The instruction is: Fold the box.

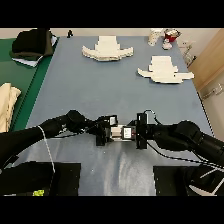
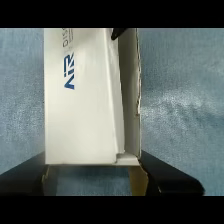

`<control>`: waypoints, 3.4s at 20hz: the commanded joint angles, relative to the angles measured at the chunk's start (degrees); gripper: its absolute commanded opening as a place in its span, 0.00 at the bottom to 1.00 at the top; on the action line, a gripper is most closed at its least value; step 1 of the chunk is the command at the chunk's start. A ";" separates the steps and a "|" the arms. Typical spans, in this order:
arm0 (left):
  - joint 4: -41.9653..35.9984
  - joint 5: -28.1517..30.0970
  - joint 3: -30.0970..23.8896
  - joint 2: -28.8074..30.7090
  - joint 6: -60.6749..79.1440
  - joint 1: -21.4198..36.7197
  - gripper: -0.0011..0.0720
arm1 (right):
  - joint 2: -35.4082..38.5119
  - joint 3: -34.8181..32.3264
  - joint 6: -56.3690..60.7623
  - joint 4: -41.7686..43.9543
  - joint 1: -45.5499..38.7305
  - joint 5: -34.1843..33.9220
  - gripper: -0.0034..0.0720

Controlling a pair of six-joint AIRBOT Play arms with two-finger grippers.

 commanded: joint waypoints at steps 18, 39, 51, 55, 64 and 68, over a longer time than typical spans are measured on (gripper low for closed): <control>0.07 -0.20 0.02 -0.02 0.09 -0.04 0.68 | 4.15 0.04 4.90 13.70 -0.11 -3.87 0.78; 0.07 -0.20 0.02 -0.02 0.11 -0.04 0.68 | 4.42 -19.15 20.33 33.59 3.89 25.22 0.05; 0.07 -0.20 0.02 -0.02 0.11 -0.04 0.68 | 2.45 -19.37 20.35 33.55 3.89 25.16 0.05; 0.07 -0.20 0.02 -0.02 0.11 -0.04 0.68 | 2.47 -19.34 20.35 33.42 3.89 25.31 0.05; 0.07 -0.20 0.02 -0.04 0.11 -0.04 0.68 | 9.20 -16.35 20.33 31.58 3.72 25.57 0.05; 0.07 -0.20 0.02 -0.02 0.09 -0.04 0.68 | 9.42 -13.31 20.33 29.70 0.57 24.04 0.05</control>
